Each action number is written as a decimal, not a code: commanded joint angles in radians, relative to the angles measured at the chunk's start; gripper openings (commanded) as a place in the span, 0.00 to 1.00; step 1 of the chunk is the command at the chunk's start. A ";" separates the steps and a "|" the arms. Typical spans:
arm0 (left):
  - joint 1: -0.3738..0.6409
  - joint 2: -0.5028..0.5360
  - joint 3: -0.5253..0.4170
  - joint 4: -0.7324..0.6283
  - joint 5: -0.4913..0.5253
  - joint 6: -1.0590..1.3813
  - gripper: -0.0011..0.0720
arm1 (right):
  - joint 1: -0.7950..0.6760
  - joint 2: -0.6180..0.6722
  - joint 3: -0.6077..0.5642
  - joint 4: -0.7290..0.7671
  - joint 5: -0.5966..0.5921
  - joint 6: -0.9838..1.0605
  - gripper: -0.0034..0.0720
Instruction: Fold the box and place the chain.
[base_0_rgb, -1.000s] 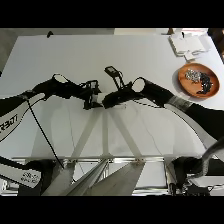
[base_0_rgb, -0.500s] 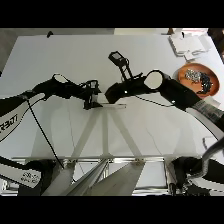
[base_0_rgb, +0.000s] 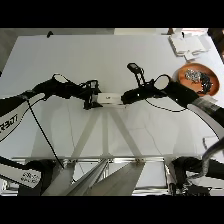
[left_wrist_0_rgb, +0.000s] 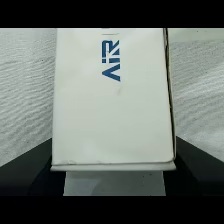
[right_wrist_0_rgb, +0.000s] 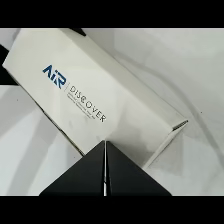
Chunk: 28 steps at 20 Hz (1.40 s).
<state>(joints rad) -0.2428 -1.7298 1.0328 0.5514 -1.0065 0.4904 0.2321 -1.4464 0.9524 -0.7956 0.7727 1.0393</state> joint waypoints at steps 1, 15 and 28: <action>0.000 0.000 0.000 0.002 0.000 0.002 0.47 | -0.009 -0.037 -0.012 -0.013 0.001 0.008 0.06; 0.000 0.000 0.000 0.002 0.000 0.002 0.47 | -0.010 0.509 -0.008 -0.473 0.166 0.322 0.06; 0.000 0.000 0.000 -0.004 0.008 0.002 0.47 | -0.010 0.869 -0.008 -0.924 0.779 0.719 0.06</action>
<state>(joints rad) -0.2428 -1.7298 1.0328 0.5507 -1.0050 0.4927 0.2218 -0.6113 0.9436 -1.6840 1.4826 1.7317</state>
